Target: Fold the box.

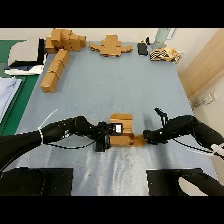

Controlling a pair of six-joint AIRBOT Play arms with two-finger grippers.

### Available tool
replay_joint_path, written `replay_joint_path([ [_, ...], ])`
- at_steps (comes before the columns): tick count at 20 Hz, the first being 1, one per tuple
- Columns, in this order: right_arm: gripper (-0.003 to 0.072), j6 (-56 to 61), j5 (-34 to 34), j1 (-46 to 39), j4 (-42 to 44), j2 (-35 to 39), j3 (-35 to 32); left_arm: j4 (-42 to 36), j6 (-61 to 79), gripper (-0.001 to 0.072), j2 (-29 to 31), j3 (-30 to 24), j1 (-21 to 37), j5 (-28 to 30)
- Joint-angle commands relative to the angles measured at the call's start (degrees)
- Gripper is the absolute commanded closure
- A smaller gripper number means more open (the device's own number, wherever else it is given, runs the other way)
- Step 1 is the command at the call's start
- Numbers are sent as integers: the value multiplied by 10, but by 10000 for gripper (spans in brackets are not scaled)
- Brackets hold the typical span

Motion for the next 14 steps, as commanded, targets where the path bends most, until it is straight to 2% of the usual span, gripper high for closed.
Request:
replay_joint_path([
  [1,682,-11,-15,12,31,9,6,0,0,353,0,1,0,0],
  [4,672,-5,-21,14,32,53,25,0,0,352,0,1,0,0],
  [5,566,-5,-28,15,34,66,31,0,0,352,0,1,0,0],
  [6,379,-5,-34,18,36,76,36,0,0,352,0,1,0,0],
  [7,294,-5,-38,24,40,81,42,0,0,352,0,1,0,0],
  [9,293,-5,-34,38,57,80,47,0,0,352,0,0,0,0],
  [12,207,-5,-22,80,72,64,47,0,0,353,0,1,0,0],
  [14,207,15,-5,104,60,31,47,0,0,352,0,1,0,0],
])
